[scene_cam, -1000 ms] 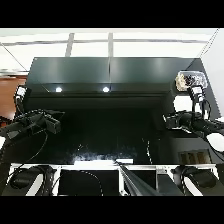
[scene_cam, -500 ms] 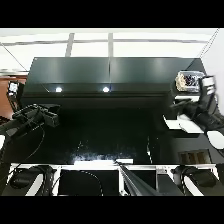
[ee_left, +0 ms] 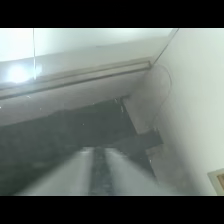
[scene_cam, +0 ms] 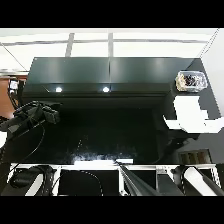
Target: Fold the box and place the chain.
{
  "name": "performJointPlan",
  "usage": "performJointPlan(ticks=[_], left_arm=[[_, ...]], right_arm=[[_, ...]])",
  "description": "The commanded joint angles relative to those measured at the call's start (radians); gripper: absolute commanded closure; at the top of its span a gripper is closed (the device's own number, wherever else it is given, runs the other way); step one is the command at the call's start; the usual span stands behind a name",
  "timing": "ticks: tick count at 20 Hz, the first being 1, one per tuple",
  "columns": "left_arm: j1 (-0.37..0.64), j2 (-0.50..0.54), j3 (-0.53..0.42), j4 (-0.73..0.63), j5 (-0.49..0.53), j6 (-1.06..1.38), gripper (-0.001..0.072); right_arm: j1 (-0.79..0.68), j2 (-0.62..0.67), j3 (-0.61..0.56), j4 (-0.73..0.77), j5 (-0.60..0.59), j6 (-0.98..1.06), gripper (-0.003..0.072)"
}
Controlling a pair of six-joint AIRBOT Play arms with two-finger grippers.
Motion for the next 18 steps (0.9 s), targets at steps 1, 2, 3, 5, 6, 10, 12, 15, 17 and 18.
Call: performJointPlan(ticks=[1, 2, 3, 5, 6, 10, 12, 15, 17, 18], left_arm=[[0.0, -0.004, -0.001, -0.004, 0.047, -0.001, -0.001], [0.0, -0.004, 0.0, -0.004, 0.049, -0.001, -0.0006], [0.0, -0.004, -0.001, -0.004, 0.048, -0.001, -0.0006], [0.0, -0.004, -0.001, -0.004, 0.035, -0.001, -0.0006], [0.0, -0.004, -0.001, -0.004, 0.027, -0.001, -0.0006], [0.0, -0.004, -0.001, -0.009, 0.027, -0.001, -0.0004], [-0.001, -0.004, -0.001, -0.031, 0.027, -0.001, -0.0003], [-0.001, -0.004, -0.001, -0.047, 0.026, -0.001, -0.0003], [-0.001, -0.004, -0.001, -0.047, 0.026, -0.001, -0.0003], [-0.001, -0.004, -0.001, -0.049, 0.026, -0.002, -0.0003]], right_arm=[[-0.204, -0.179, 0.135, 0.059, 0.26, -0.045, 0.0247], [-0.204, -0.226, 0.178, 0.072, 0.328, -0.169, 0.001], [-0.2, -0.279, 0.228, 0.086, 0.404, -0.265, 0.0011], [-0.198, -0.394, 0.332, 0.156, 0.572, -0.399, 0.0011], [-0.198, -0.455, 0.386, 0.238, 0.67, -0.499, 0.0011], [-0.18, -0.605, 0.505, 0.485, 0.875, -0.707, 0.0012], [-0.153, -0.622, 0.509, 0.473, 0.89, -0.79, 0.0012], [-0.135, -0.629, 0.51, 0.459, 0.856, -0.827, 0.0013], [-0.136, -0.65, 0.509, 0.439, 0.895, -0.826, 0.0133], [-0.138, -0.657, 0.509, 0.443, 0.904, -0.824, 0.017]])
